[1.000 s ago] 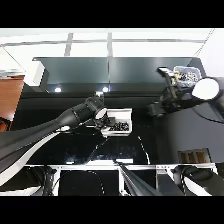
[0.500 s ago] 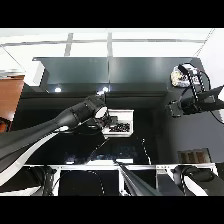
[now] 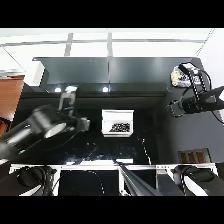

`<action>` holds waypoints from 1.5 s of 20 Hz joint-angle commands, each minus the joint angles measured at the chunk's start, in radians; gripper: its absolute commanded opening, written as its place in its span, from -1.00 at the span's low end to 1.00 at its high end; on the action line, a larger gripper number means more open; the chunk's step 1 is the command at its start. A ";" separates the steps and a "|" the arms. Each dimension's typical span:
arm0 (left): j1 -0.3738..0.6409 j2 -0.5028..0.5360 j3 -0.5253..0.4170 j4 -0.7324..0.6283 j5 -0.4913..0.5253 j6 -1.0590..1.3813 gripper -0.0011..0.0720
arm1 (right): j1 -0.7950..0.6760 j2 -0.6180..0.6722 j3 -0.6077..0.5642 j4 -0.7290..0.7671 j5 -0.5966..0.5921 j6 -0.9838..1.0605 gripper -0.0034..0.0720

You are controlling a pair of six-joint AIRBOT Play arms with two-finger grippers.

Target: Fold the box and place the chain.

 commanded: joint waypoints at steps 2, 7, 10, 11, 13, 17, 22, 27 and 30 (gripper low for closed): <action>0.238 0.239 -0.327 -0.593 0.320 0.834 0.53 | 0.000 0.001 0.000 -0.002 -0.019 -0.005 -0.21; 0.235 0.164 -0.388 -0.806 0.333 1.906 0.99 | 0.000 0.001 0.000 -0.002 -0.018 -0.005 -0.21; 0.239 0.051 -0.346 -0.801 0.342 2.106 0.99 | 0.000 0.001 0.000 0.003 -0.009 -0.003 -0.21; 0.251 -0.009 -0.324 -0.803 0.338 2.158 0.99 | 0.000 0.001 0.000 0.006 -0.009 -0.001 -0.21; 0.280 -0.126 -0.271 -0.828 0.332 2.208 0.99 | 0.000 0.000 0.000 0.018 -0.011 0.000 -0.21; 0.304 -0.290 -0.166 -0.964 0.354 2.289 0.99 | 0.000 0.000 0.000 0.021 -0.007 0.018 -0.21; 0.304 -0.383 -0.127 -1.159 0.354 2.463 0.99 | 0.000 0.000 0.000 0.021 -0.008 0.018 -0.21; 0.294 -0.423 -0.129 -1.164 0.348 2.520 0.99 | 0.000 0.000 0.000 0.021 -0.018 0.018 -0.21; 0.290 -0.423 -0.127 -1.165 0.361 2.521 0.99 | 0.000 0.000 0.000 0.021 -0.018 0.018 -0.21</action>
